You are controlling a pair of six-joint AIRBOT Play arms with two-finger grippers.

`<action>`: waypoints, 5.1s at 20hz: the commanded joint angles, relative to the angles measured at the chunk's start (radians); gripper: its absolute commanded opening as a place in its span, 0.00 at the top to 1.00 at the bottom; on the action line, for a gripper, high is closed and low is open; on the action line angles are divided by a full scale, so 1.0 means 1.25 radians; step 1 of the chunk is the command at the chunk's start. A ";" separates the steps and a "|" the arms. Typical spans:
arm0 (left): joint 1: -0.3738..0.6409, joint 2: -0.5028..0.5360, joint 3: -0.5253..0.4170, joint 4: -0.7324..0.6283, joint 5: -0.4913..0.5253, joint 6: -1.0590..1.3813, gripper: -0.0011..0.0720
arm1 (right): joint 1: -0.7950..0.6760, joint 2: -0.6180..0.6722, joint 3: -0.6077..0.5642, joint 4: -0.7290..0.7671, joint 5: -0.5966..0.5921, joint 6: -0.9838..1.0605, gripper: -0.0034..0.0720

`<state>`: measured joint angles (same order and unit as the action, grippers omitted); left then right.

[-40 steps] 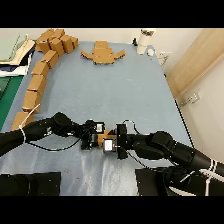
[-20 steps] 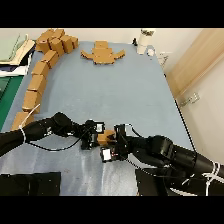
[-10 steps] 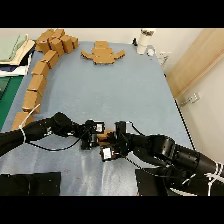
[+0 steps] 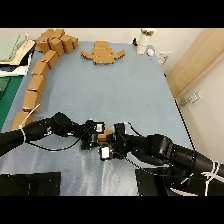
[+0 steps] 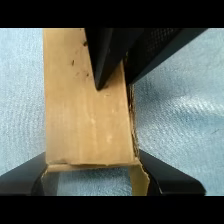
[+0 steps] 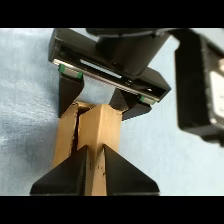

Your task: Fold the box.

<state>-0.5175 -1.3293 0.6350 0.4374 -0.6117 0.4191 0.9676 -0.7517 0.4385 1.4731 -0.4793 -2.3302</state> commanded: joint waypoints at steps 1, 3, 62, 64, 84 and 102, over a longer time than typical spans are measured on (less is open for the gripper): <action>0.000 -0.001 0.000 0.000 0.000 0.000 0.36 | 0.001 -0.002 0.000 0.022 -0.019 0.000 0.75; 0.000 -0.001 0.000 0.000 0.000 0.000 0.36 | 0.001 -0.003 -0.001 0.023 -0.023 0.000 0.75; 0.000 -0.001 0.000 0.000 0.000 0.000 0.36 | -0.010 0.096 -0.203 0.208 0.364 1.333 0.95; 0.000 -0.001 0.000 0.000 0.000 0.000 0.36 | -0.025 0.165 -0.166 0.102 0.235 1.334 0.95; 0.000 0.000 0.000 -0.017 0.000 0.000 0.36 | -0.271 -0.031 0.020 -0.119 -0.375 1.350 0.95; 0.074 0.096 0.014 -0.063 0.488 -0.401 0.36 | -0.271 -0.061 0.020 -0.128 -0.368 1.428 0.95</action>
<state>-0.4690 -1.2133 0.6456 0.3691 -0.1726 -0.0334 0.6285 -0.8268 0.4633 1.3228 -0.9489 -0.5671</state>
